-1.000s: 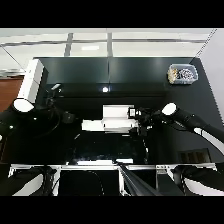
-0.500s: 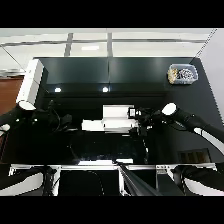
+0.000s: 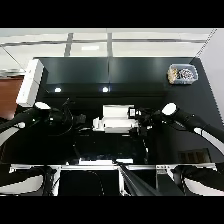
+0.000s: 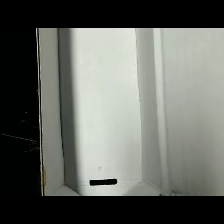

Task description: Fold the box and place the chain.

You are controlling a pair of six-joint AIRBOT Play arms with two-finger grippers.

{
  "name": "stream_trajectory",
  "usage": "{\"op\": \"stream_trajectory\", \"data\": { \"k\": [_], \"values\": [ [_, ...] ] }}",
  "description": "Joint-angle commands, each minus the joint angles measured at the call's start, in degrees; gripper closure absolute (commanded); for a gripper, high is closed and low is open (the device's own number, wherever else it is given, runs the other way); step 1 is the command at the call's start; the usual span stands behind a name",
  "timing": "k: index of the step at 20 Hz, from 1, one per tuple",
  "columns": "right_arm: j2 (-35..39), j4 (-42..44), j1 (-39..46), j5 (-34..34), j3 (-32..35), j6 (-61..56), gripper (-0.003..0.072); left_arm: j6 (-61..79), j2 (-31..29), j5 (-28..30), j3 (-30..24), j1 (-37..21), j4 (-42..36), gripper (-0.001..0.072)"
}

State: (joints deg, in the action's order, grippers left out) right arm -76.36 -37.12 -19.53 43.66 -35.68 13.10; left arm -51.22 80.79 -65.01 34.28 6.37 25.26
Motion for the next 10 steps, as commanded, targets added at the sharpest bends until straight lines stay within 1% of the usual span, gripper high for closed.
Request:
{"op": "stream_trajectory", "data": {
  "k": [1, 2, 3, 4, 5, 6, 7, 9, 10],
  "values": [
    [-0.02, 0.04, 0.00, 0.02, -0.02, -0.02, 0.0443, 2.40, 0.20, 0.02, 0.13, 0.55, -1.99, 0.0349],
    [-0.02, 0.04, 0.00, 0.02, 0.00, -0.02, 0.0443, 2.38, 0.20, -0.04, 0.46, 0.50, -1.79, 0.0349],
    [-0.02, 0.04, 0.00, 0.02, 0.00, -0.02, 0.0444, 2.38, 0.20, -0.20, 1.03, 0.39, -1.51, 0.0400],
    [-0.02, 0.04, 0.00, 0.02, 0.00, -0.02, 0.0443, 2.36, 0.20, -0.44, 1.86, 0.22, -1.01, 0.0507],
    [-0.02, 0.04, 0.00, 0.02, 0.00, -0.02, 0.0444, 2.34, 0.20, -0.90, 2.93, -0.17, 0.24, 0.0571],
    [-0.02, 0.04, 0.00, 0.02, 0.00, 0.00, 0.0443, 2.32, 0.20, -1.53, 3.93, -0.72, 1.88, 0.0656],
    [-0.02, 0.04, 0.00, 0.02, 0.00, -0.02, 0.0443, 1.88, 0.20, -1.79, 4.90, -1.38, 3.74, 0.0686],
    [-0.02, 0.02, 0.00, 0.02, 0.00, -0.02, 0.0443, 1.20, 0.20, -1.25, 5.86, -2.47, 7.69, 0.0688],
    [-0.02, 0.02, 0.00, 0.02, 0.00, -0.02, 0.0443, -0.59, 0.20, 0.11, 5.88, -2.54, 10.23, 0.0687]
  ]
}}
